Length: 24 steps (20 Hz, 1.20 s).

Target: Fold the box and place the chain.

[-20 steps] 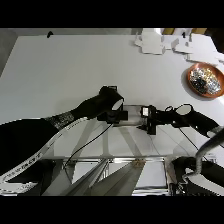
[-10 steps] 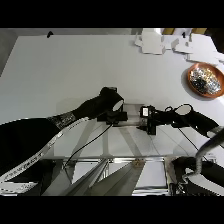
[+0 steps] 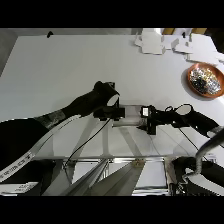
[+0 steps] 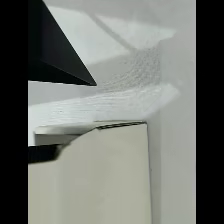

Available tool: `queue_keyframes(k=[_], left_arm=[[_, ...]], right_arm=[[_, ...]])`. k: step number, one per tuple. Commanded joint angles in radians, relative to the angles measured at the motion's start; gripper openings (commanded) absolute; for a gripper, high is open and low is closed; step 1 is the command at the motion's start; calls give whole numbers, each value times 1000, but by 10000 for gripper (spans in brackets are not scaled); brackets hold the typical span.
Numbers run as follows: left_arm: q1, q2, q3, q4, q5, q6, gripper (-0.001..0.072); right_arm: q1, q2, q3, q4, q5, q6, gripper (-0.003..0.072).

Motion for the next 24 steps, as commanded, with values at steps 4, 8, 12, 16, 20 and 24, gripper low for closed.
queue_keyframes(k=[4, 8, 12, 16, 20, 24], left_arm=[[92, 148, 1, -9, -110, 375, 394], [151, 242, 0, -10, -182, 703, 618], [230, 357, -88, -204, -153, 1350, 650], [387, 424, -346, -499, 12, 2084, 646], [450, 359, -534, -708, 239, 2477, 643], [425, 254, -547, -785, 308, 2581, 635]], right_arm=[[0, 0, 0, 1, 1, 0, 396], [0, 0, 0, 1, 1, 0, 396], [0, 0, 0, 1, 1, 0, 396], [0, 0, 0, 1, 1, 0, 396], [0, 0, 0, 1, 1, 0, 396], [0, 0, 0, 1, 1, 0, 396]])
